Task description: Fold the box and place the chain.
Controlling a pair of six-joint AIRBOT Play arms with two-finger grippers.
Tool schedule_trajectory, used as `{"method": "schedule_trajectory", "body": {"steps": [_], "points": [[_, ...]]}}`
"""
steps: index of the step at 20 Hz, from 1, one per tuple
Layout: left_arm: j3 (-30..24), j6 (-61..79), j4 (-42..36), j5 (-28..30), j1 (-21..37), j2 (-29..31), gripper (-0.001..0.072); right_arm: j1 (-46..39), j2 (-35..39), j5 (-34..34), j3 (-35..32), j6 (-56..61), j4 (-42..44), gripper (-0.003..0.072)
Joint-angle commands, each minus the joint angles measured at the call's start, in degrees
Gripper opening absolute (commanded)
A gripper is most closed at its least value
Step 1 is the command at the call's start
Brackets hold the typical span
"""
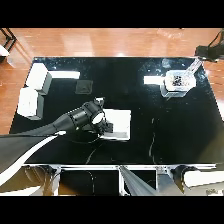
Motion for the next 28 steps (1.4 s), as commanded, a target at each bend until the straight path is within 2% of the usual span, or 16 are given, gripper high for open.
{"method": "schedule_trajectory", "body": {"steps": [1,8,11,17,21,28], "points": [[0.04,0.02,0.04,0.11,0.04,0.0,0.0021,-0.02,6.08,1.95,0.31,-2.16,4.98,0.0018],[0.04,0.02,0.07,0.11,0.04,0.0,0.0021,0.0,18.86,4.98,0.26,-4.33,13.16,0.0017],[0.04,0.04,0.2,0.11,0.02,0.0,0.0021,0.04,24.92,6.67,-1.16,-4.87,14.14,0.0018],[0.04,0.04,0.46,0.13,0.02,0.0,0.0021,5.49,36.11,10.88,-12.68,-5.51,14.14,0.0017],[0.04,0.09,0.48,0.11,0.02,0.0,0.0021,12.92,38.07,17.94,-17.79,-7.28,14.19,0.0017],[0.04,0.26,0.46,0.04,0.02,0.0,0.0022,24.9,38.05,21.84,-18.99,-13.66,19.37,0.0017]]}}
